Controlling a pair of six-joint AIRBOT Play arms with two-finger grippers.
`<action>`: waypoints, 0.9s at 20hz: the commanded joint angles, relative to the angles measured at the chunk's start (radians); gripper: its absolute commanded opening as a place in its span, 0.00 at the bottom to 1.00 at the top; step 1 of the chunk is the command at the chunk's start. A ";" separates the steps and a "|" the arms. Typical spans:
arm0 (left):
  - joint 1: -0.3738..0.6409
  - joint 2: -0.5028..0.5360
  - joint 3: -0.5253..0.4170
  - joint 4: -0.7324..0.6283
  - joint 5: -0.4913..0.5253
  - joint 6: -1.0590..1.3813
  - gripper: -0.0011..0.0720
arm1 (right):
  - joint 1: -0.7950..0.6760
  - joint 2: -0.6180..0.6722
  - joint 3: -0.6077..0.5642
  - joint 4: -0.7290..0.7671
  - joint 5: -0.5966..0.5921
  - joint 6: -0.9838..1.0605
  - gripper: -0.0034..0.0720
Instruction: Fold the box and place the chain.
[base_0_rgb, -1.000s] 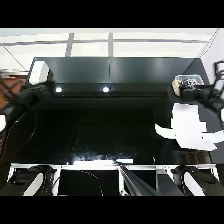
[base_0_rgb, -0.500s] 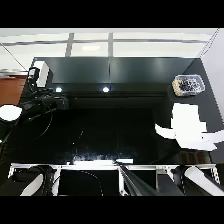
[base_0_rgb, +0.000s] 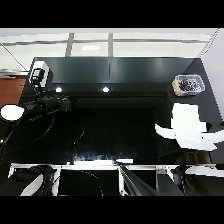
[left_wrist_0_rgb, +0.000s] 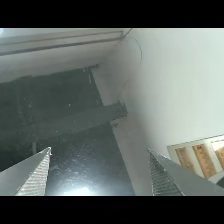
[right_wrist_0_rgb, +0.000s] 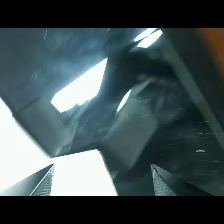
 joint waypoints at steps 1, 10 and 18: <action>-0.001 0.000 0.001 -0.003 0.001 0.002 0.98 | -0.006 -0.058 0.016 0.020 0.116 -0.049 0.95; -0.002 0.000 0.001 -0.004 0.003 -0.009 0.98 | -0.006 -0.055 -0.051 0.027 0.113 -0.109 0.67; -0.002 -0.002 0.001 -0.004 0.008 -0.008 0.98 | -0.005 -0.019 -0.063 0.179 0.111 -0.183 0.12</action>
